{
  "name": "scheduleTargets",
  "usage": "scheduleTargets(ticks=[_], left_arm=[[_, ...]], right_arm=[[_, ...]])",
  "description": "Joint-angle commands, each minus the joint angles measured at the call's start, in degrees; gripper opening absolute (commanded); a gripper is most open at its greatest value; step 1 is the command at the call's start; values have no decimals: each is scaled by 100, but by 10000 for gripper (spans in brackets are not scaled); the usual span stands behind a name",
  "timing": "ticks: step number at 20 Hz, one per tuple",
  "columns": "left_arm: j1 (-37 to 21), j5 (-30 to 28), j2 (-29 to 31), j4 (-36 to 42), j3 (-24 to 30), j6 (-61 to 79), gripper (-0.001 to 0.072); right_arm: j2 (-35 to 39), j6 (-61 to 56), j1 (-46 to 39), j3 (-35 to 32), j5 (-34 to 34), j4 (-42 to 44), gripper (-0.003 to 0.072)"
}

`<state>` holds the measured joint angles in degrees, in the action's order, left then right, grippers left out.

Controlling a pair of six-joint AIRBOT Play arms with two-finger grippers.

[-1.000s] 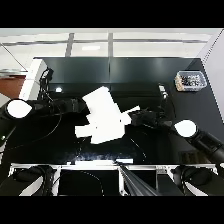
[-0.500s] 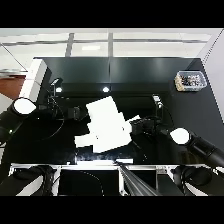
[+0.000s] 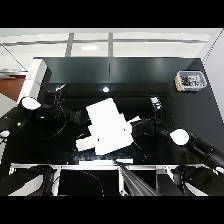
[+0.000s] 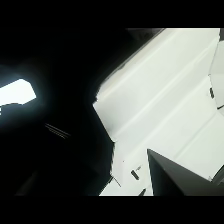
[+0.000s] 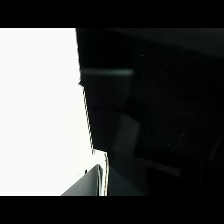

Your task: Fold the box and place the chain.

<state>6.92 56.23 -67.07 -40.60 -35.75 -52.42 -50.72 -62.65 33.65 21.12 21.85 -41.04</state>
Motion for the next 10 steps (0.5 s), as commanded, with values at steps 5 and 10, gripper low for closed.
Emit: scheduleTargets(ticks=[5,10], left_arm=[[35,1187,-1272,1790,-66,1827,699],[387,1335,-1764,1770,-68,2435,699]], right_arm=[[-2,162,7,0,57,15,42],[-2,162,4,0,-2,13,42]])
